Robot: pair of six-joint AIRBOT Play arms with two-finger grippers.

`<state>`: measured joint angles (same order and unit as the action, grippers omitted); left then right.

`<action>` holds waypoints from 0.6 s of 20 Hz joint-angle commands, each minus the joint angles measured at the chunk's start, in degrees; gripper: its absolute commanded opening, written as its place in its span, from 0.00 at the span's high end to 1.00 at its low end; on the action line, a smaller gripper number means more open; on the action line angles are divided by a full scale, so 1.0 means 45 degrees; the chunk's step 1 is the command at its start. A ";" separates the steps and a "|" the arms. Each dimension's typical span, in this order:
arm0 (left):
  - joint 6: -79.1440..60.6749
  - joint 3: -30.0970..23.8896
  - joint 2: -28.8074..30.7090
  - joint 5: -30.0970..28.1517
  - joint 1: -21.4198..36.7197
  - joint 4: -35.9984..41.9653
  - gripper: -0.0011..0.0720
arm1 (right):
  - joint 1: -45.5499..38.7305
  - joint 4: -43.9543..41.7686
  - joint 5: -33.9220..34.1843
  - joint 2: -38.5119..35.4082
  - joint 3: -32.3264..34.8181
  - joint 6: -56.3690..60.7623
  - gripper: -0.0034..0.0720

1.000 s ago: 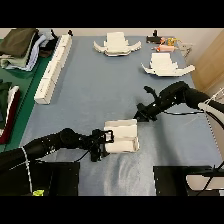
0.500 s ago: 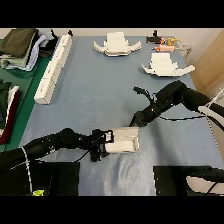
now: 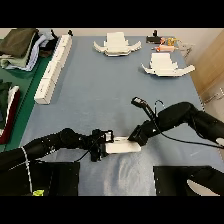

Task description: Fold the box.

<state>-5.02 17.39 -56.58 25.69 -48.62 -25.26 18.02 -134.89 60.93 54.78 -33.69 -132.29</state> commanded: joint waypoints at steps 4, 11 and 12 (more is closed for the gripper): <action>-0.0005 0.0010 0.0005 0.0000 0.0005 -0.0005 0.38 | 0.2997 0.3259 -0.3929 -0.1627 0.1127 -0.0136 0.95; -0.0005 0.0010 0.0005 0.0000 0.0005 -0.0005 0.38 | 0.4580 0.3823 -0.4255 -0.2783 0.1064 -0.1146 0.37; -0.0005 0.0010 0.0005 0.0000 0.0005 -0.0005 0.38 | 0.4677 0.3861 -0.4090 -0.2837 0.1064 -0.1666 0.34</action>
